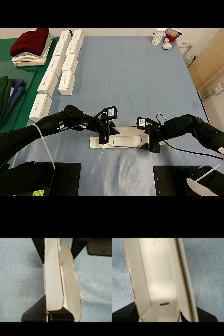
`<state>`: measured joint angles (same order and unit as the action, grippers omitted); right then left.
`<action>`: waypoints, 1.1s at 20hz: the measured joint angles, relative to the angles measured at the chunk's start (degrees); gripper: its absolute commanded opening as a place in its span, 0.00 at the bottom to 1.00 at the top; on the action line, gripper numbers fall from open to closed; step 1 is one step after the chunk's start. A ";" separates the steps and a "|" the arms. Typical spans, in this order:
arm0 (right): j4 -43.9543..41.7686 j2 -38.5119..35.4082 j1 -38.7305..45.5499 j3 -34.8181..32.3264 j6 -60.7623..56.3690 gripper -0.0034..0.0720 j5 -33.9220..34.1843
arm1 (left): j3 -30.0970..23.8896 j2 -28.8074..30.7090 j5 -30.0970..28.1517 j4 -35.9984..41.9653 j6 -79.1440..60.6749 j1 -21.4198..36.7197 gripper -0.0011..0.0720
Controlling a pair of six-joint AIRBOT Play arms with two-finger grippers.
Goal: Fold the box.
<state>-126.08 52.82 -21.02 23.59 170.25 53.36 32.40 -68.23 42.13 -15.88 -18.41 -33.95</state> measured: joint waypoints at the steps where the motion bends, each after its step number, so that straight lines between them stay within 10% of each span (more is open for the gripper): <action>1: -0.33 0.02 0.00 -0.50 0.46 1.00 -0.55 | 0.00 0.00 0.00 0.00 0.02 0.00 0.03; 8: -0.61 0.07 -0.04 -2.10 1.70 1.00 -2.71 | 0.00 0.00 -0.09 0.00 0.00 0.00 0.03; 13: -0.11 0.07 -0.04 -2.23 1.90 0.74 -3.19 | 0.00 0.00 -0.09 0.02 0.00 0.00 0.03; 22: 0.22 -1.20 -0.07 -2.32 1.88 0.88 -2.51 | 0.00 0.00 -0.13 0.02 0.00 0.00 0.03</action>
<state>-125.86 51.62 -21.08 21.28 172.13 50.85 32.40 -68.23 42.00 -15.86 -18.41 -33.95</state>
